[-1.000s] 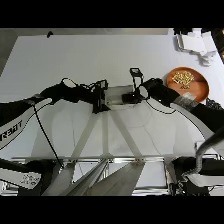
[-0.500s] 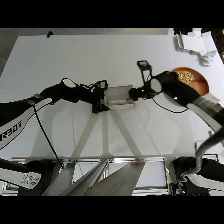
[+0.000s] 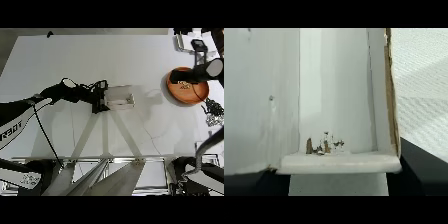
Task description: Fold the box and place the chain.
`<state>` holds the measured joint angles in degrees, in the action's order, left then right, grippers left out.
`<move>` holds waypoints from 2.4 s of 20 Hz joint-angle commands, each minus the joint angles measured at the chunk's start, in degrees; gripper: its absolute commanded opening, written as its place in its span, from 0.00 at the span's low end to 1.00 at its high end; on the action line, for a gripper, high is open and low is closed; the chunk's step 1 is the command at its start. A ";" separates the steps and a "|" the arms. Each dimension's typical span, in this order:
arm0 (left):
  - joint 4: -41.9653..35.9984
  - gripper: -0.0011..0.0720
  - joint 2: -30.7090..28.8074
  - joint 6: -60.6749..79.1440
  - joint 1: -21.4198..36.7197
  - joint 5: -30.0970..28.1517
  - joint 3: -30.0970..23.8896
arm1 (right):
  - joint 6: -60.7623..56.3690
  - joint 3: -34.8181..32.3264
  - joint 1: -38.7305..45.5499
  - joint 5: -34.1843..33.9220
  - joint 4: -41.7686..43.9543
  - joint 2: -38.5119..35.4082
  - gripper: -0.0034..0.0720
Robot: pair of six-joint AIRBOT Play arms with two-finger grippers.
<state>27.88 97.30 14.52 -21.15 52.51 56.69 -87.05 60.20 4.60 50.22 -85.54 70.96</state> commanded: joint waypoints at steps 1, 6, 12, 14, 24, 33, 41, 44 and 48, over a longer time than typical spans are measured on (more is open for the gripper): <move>0.00 0.45 0.00 0.00 -0.02 0.00 -0.02 | 2.71 1.51 9.42 -4.57 0.02 5.35 1.00; 0.00 0.45 0.00 0.00 -0.02 0.00 -0.02 | 6.43 16.61 9.62 -1.75 0.00 22.80 1.00; 0.00 0.45 0.00 0.00 -0.02 0.02 -0.02 | 6.12 20.98 9.14 -6.97 -0.35 32.98 1.00; 0.00 0.45 0.00 0.00 -0.02 0.00 -0.02 | 6.12 20.98 8.57 -6.67 -0.85 33.40 0.88; 0.00 0.45 0.00 0.00 -0.02 0.02 -0.02 | 8.85 20.92 8.33 5.16 -1.05 25.79 0.06; 0.00 0.45 0.00 0.00 -0.02 0.00 -0.02 | 12.57 3.80 1.31 10.86 1.33 -0.81 0.06; 0.00 0.45 0.00 0.00 -0.02 0.00 -0.02 | 12.55 3.34 -18.99 12.52 1.42 -2.01 0.06; 0.00 0.45 0.00 0.00 -0.02 0.00 -0.02 | 12.55 3.34 -24.13 8.79 2.54 -2.01 0.06; 0.00 0.45 0.00 0.00 -0.02 0.00 -0.02 | 12.68 3.34 -27.85 4.11 6.95 -2.01 0.06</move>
<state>27.86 97.30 14.52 -21.15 52.51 56.69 -74.46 63.57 -20.16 58.35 -81.65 69.01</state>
